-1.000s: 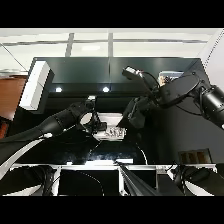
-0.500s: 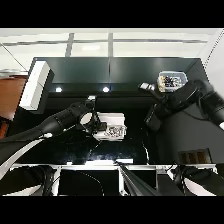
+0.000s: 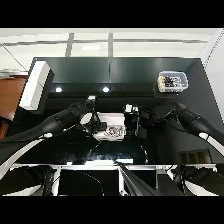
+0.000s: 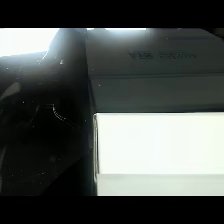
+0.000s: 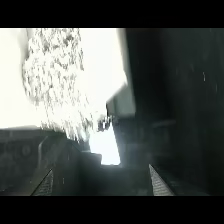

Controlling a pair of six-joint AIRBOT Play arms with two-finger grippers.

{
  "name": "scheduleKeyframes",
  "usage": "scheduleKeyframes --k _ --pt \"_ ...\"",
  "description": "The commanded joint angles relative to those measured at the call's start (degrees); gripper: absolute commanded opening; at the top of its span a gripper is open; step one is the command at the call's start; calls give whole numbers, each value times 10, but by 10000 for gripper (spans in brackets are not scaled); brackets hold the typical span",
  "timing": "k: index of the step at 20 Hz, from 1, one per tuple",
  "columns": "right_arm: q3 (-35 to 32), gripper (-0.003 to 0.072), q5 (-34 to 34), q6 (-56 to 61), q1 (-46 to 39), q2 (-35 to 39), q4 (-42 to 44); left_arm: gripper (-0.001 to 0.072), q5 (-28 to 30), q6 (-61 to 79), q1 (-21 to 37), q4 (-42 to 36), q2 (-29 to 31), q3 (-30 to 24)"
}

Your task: Fold the box and place the chain.

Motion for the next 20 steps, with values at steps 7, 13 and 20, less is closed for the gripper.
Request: scheduleKeyframes --k 7,13,20 --pt "-5 479 40 -54 36 -18 37 29 -1 0 0 0 0 0" --pt "-5 92 40 -51 44 -18 41 29 -2 0 0 0 0 0" --pt "-4 26 11 37 43 -16 -20 29 -6 0 0 0 0 0"
